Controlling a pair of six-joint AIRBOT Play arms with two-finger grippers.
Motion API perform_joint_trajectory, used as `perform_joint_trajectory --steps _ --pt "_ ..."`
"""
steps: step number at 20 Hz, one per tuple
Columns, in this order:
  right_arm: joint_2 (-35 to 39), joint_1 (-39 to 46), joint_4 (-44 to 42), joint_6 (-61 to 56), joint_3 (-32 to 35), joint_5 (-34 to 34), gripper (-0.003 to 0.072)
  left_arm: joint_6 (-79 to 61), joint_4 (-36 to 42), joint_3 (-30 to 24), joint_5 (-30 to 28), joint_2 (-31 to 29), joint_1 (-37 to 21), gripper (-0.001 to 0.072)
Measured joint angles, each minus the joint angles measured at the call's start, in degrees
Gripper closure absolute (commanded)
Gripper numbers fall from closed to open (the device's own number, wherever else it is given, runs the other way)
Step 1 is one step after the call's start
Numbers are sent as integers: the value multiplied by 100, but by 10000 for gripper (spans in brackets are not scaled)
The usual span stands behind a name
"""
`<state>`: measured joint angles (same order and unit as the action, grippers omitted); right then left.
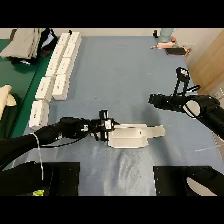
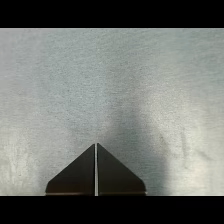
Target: Fold the box.
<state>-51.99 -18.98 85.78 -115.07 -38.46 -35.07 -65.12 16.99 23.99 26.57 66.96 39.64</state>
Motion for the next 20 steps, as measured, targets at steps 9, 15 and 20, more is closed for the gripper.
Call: perform_joint_trajectory --steps 9,15,20 --pt "0 0 -7 0 0 -160 668 960 -203 120 -94 -57 2 697" --pt "0 0 -9 2 0 -221 668 1652 -656 208 -74 -127 0 697" --pt "0 0 -9 2 0 -238 668 1930 -970 304 -11 -234 2 697"
